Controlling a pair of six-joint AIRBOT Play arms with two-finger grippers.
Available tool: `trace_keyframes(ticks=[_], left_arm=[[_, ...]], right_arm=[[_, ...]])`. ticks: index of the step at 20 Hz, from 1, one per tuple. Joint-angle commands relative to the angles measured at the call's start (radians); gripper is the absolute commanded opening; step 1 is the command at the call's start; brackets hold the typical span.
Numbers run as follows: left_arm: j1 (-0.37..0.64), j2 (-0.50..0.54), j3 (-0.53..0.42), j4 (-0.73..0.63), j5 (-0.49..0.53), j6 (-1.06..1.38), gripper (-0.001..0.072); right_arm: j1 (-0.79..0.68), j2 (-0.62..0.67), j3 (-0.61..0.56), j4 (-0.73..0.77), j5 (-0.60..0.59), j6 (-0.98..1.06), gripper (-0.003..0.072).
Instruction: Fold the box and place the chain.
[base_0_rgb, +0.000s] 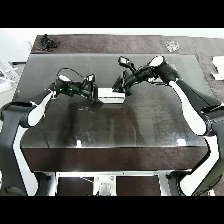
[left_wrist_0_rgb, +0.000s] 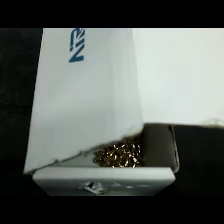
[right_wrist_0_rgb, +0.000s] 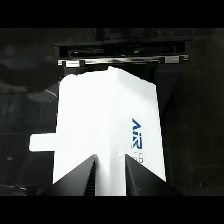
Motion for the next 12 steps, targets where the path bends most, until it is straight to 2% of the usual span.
trace_keyframes(ticks=[1,5,10,12], left_arm=[[0.000,0.001,0.001,0.000,0.000,0.000,0.0640],[0.000,0.001,0.001,0.000,0.000,0.000,0.0639],[0.000,0.001,0.001,0.000,0.000,0.000,0.0640],[0.000,0.001,0.001,0.000,0.000,0.000,0.0639]], right_arm=[[0.006,0.027,-0.050,0.020,-0.015,-0.068,0.0209],[0.005,0.101,-0.172,0.033,-0.143,-0.132,0.0204],[0.006,0.103,-0.238,0.085,-0.238,-0.197,0.0226],[0.006,0.103,-0.245,0.088,-0.241,-0.215,0.0226]])
